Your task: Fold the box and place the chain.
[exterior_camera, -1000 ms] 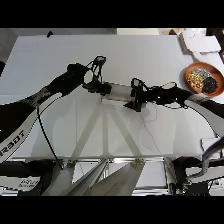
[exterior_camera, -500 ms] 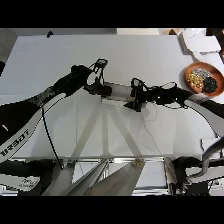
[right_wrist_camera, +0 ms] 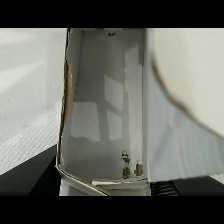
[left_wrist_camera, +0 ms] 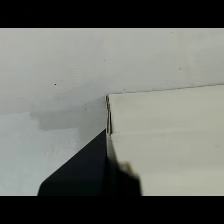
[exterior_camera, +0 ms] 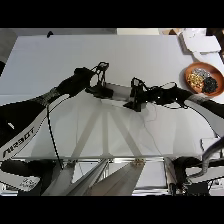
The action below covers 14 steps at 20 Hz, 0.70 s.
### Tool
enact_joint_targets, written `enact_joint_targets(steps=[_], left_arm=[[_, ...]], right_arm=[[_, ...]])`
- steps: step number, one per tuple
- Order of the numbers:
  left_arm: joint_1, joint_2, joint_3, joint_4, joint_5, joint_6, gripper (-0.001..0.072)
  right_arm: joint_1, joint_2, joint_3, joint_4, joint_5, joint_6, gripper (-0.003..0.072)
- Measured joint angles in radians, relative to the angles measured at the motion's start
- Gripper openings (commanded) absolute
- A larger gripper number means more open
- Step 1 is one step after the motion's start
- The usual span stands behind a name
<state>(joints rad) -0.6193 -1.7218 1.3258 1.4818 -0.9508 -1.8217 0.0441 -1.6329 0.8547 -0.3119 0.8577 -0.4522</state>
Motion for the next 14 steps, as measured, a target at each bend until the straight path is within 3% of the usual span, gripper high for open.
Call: enact_joint_targets(steps=[3,4,6,7,14], left_arm=[[-0.012,-0.003,0.001,0.003,0.000,0.000,0.0012],[-0.015,-0.003,0.001,0.003,-0.001,0.000,0.0055],[-0.020,-0.004,-0.001,-0.011,-0.019,0.000,0.0317],[-0.022,-0.001,-0.001,-0.014,-0.027,-0.007,0.0402],[-0.007,0.087,0.000,-0.007,-0.041,-0.060,0.0417]], right_arm=[[0.000,0.000,0.000,-0.003,-0.003,-0.001,0.0443],[0.000,0.000,0.000,-0.003,-0.003,-0.002,0.0443],[0.000,0.000,0.000,-0.008,-0.006,-0.010,0.0443],[0.000,0.000,0.000,-0.009,-0.005,-0.008,0.0443],[0.000,0.000,0.000,-0.002,-0.009,-0.001,0.0443]])
